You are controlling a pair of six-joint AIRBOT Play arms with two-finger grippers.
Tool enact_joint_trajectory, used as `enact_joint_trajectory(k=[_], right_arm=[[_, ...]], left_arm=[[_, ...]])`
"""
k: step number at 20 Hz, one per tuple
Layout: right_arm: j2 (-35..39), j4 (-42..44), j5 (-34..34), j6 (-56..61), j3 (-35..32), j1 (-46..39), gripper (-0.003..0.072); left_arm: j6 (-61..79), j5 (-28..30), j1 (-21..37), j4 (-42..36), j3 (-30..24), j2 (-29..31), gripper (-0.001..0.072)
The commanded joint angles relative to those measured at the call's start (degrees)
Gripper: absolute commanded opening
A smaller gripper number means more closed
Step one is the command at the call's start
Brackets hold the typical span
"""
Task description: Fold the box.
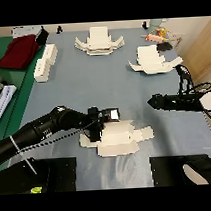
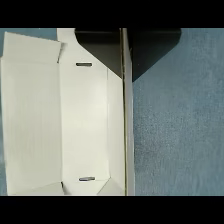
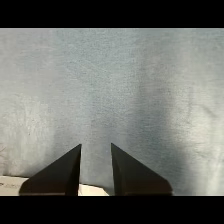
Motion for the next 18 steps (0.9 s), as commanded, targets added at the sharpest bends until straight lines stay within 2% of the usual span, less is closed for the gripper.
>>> enact_joint_trajectory(k=[1,3,4,8,15,18], right_arm=[[0.02,0.00,-0.13,-0.33,-0.02,0.07,0.0281],[0.02,0.00,-0.09,-0.33,-0.02,0.07,0.0281],[0.02,0.00,-0.07,-0.33,-0.02,0.07,0.0281],[0.02,0.00,-0.15,-0.35,-0.02,0.07,0.0281],[0.02,0.09,0.09,-0.33,-0.02,0.07,0.0281],[0.02,0.09,0.09,-0.33,-0.02,0.07,0.0281]], left_arm=[[-0.74,6.01,-0.26,-1.95,0.11,0.52,0.0014],[0.63,13.40,-1.40,-1.70,-0.11,2.47,0.0013],[2.49,14.67,-1.90,-1.68,-0.20,3.10,0.0013],[3.10,6.51,-2.10,-1.29,-0.22,1.79,0.0014],[1.66,2.93,-2.12,-1.31,-0.22,-3.54,0.0015],[0.76,2.32,-2.12,-1.31,-0.22,-4.11,0.0015]])
